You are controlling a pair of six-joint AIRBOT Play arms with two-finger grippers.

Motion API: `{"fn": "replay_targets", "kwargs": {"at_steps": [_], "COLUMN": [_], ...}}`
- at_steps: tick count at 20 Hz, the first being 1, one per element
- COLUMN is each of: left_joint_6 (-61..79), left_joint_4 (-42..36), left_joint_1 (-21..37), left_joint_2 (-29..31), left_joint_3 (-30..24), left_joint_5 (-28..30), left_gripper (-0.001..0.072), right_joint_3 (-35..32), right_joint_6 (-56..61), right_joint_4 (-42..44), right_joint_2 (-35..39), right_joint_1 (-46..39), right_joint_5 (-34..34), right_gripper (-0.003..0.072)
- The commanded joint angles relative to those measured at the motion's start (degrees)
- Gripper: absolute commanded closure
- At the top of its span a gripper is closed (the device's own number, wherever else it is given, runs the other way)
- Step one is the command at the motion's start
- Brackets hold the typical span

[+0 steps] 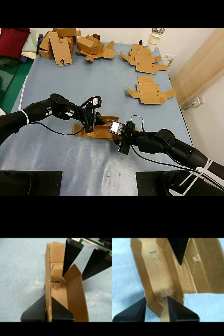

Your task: Fold the box.

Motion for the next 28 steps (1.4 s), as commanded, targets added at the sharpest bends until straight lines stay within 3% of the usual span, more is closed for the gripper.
{"fn": "replay_targets", "kwargs": {"at_steps": [1,5,7,17,19,20,21,28], "left_joint_6": [0.2,0.2,0.2,0.2,0.2,0.2,0.2,0.2], "left_joint_4": [0.1,0.0,0.1,0.0,0.1,0.1,0.0,0.1], "left_joint_1": [0.0,0.0,0.0,0.0,0.0,0.0,0.0,0.0], "left_joint_2": [0.0,0.0,0.0,0.0,0.0,0.0,0.0,0.0], "left_joint_3": [0.0,0.0,0.0,0.0,0.0,0.0,0.0,0.0], "left_joint_5": [0.1,0.1,0.0,-0.1,-0.1,-0.1,-0.1,-0.1], "left_gripper": [0.0694,0.0695,0.0694,0.0694,0.0695,0.0695,0.0695,0.0694], "right_joint_3": [0.1,0.1,0.1,0.0,0.0,0.0,0.0,0.0], "right_joint_6": [-1.3,-2.6,-2.6,-2.5,-1.9,-0.5,0.7,2.1], "right_joint_4": [-0.8,-4.1,-4.8,-4.0,-3.7,-3.7,-3.7,-3.8], "right_joint_2": [0.0,0.0,0.0,0.0,0.0,0.0,0.0,0.0], "right_joint_1": [0.0,0.0,0.0,0.1,0.1,0.1,0.0,0.1], "right_joint_5": [0.8,0.9,1.6,1.2,1.2,1.2,1.3,1.2], "right_gripper": [0.0270,0.0270,0.0218,0.0217,0.0119,0.0117,-0.0034,-0.0034]}}
